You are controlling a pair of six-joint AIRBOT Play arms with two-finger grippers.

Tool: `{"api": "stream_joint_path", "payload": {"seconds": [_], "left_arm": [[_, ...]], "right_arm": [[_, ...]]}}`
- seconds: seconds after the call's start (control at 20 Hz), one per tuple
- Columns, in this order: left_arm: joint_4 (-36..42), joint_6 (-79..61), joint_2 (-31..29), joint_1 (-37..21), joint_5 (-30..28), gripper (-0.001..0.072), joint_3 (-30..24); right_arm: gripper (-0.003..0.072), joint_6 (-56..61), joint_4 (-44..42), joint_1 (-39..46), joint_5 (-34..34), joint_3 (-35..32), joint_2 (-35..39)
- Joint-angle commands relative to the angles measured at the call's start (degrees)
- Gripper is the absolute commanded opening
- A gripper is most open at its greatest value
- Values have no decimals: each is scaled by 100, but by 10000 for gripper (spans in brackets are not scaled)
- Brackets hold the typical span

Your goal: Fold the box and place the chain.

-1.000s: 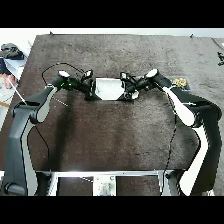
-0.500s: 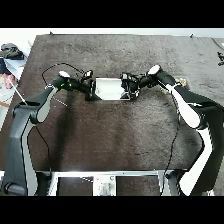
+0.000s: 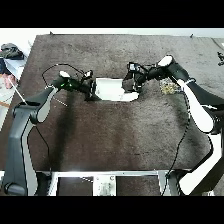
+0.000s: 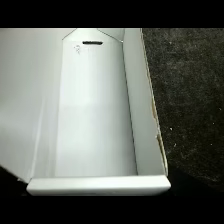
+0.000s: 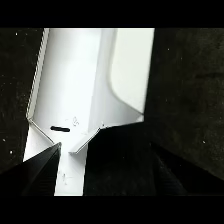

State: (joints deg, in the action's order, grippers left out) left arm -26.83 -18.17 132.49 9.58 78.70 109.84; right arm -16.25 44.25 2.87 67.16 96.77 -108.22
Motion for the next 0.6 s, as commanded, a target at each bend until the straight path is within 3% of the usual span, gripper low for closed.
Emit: {"api": "stream_joint_path", "payload": {"seconds": [0.0,0.05,0.1,0.25,0.4,0.45,0.5,0.55], "left_arm": [[4,17,2,-4,-55,278,-2],[4,17,2,-2,-59,278,-2],[4,17,2,2,-63,278,-2],[4,33,2,2,-79,278,-2],[4,35,2,2,-74,278,-2],[4,35,2,2,-76,278,-2],[4,35,2,2,-76,279,-2],[4,35,2,2,-76,278,-2]], "right_arm": [[548,588,-87,28,448,2,70],[339,697,-98,28,605,2,70],[190,706,-98,28,837,2,70],[157,938,-494,26,1272,-26,66],[156,1027,-1270,-90,1104,-35,-35],[113,1029,-1357,-164,879,-35,-79],[-12,1029,-1364,-240,627,-35,-129],[-14,1032,-1362,-297,367,-35,-170]]}}
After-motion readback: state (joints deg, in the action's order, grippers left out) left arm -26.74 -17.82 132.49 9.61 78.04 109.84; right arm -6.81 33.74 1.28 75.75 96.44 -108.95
